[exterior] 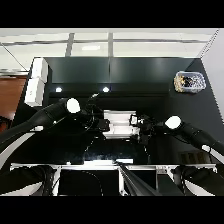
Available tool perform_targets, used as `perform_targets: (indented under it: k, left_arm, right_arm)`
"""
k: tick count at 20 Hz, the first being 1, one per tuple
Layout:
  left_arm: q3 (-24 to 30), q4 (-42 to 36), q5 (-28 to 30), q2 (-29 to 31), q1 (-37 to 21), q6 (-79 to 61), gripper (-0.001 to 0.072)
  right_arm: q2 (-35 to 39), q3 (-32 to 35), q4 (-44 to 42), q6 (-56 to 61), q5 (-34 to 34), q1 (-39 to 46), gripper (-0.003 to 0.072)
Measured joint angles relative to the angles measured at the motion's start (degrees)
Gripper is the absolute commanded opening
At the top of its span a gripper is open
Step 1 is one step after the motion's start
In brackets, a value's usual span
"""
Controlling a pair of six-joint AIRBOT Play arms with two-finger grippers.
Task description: Fold the box and place the chain.
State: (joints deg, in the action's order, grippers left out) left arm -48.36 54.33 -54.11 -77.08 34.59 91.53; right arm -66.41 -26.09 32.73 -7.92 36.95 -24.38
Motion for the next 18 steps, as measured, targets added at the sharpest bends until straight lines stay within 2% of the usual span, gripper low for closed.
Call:
perform_targets:
  k: [8, 13, 14, 15, 16, 18]
  left_arm:
    - [-6.67, 19.17, -1.60, -1.16, 7.69, 19.85, 0.0464]
    - [-10.29, 25.35, -6.12, -5.01, 11.98, 30.05, 0.0464]
    - [-10.60, 25.64, -6.67, -5.70, 12.50, 31.56, 0.0445]
    - [-10.84, 25.86, -6.82, -6.40, 12.92, 33.03, 0.0353]
    - [-11.06, 25.99, -6.82, -6.99, 13.18, 34.12, 0.0328]
    - [-11.34, 26.18, -6.88, -8.02, 13.53, 35.78, 0.0328]
  right_arm:
    - [0.00, 0.00, 0.09, 0.00, 0.11, 0.00, 0.0422]
    - [0.00, 0.00, 0.11, -0.02, 0.09, 0.00, 0.0423]
    - [0.00, 0.00, 0.11, -0.02, 0.09, 0.00, 0.0422]
    - [0.00, 0.00, 0.11, -0.02, 0.09, 0.00, 0.0422]
    - [0.00, 0.00, 0.11, -0.02, 0.09, 0.00, 0.0422]
    - [0.00, 0.00, 0.09, -0.02, 0.11, 0.00, 0.0422]
